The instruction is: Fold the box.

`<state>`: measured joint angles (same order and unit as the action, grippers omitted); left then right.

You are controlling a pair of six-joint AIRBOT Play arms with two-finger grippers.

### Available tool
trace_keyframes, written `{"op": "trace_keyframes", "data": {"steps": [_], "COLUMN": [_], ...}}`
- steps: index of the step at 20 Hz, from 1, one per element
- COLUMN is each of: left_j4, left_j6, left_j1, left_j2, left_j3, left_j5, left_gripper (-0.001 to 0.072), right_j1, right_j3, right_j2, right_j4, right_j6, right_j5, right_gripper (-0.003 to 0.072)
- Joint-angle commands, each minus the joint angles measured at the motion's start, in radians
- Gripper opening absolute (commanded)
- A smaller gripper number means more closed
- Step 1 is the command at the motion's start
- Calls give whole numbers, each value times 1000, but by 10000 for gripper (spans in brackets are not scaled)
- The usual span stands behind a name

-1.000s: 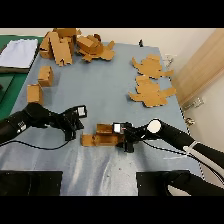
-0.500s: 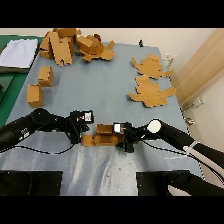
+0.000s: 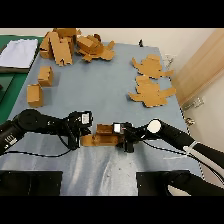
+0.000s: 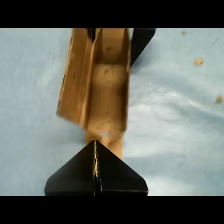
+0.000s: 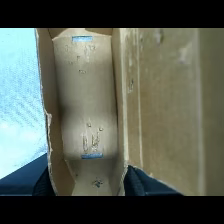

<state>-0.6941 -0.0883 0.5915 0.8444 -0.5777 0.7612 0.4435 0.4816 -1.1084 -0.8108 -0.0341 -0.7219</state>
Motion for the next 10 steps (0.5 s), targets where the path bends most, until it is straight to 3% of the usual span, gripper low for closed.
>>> {"op": "trace_keyframes", "data": {"steps": [1,4,7,10], "left_j4": [94,107,212,246], "left_j6": [-98,-68,52,48], "left_j1": [106,149,148,117], "left_j2": [21,105,151,232], "left_j3": [-1,-1,-2,-53], "left_j5": [-23,-82,-216,-173], "left_gripper": [9,9,8,8], "right_j1": [1,1,1,1], "right_j3": [-1,-1,-1,-1], "right_j2": [0,0,0,0], "right_j4": [0,0,0,0], "right_j6": [0,0,0,0], "right_j5": [0,0,-1,0], "right_gripper": [459,459,459,460]}}
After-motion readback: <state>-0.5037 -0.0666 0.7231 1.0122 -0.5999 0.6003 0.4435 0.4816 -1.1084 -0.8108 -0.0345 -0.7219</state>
